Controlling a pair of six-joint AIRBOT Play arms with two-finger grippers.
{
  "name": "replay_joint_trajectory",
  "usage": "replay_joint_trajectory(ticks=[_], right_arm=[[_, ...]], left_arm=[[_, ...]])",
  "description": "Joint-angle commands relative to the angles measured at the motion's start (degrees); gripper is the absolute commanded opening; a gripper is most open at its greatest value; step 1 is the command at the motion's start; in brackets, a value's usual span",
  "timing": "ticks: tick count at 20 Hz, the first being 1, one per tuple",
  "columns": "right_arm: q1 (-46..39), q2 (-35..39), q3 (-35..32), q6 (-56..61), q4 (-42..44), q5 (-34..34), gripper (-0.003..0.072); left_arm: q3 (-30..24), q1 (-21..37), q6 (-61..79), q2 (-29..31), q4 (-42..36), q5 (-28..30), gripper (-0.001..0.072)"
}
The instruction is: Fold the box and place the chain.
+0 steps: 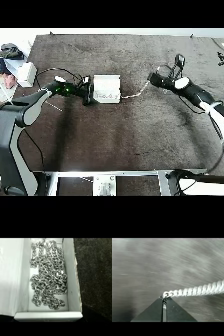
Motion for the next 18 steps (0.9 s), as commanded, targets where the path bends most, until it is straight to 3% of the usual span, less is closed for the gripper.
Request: replay_joint_trajectory(ticks=[1,4,9,18], right_arm=[[5.4,9.3,0.2,-4.0,0.4,0.6,-0.0013],[10.0,13.6,0.2,-4.0,0.4,-0.5,-0.0013],[17.7,14.4,1.0,-4.0,0.5,-8.9,-0.0014],[22.7,14.3,3.7,-3.8,0.1,-11.1,-0.0015]], left_arm=[[0.0,0.0,0.0,0.0,0.0,0.0,0.0277],[0.0,0.0,0.0,0.0,0.0,0.0,0.0277],[0.0,0.0,0.0,0.0,0.0,0.0,0.0277],[0.0,0.0,0.0,0.0,0.0,0.0,0.0277]])
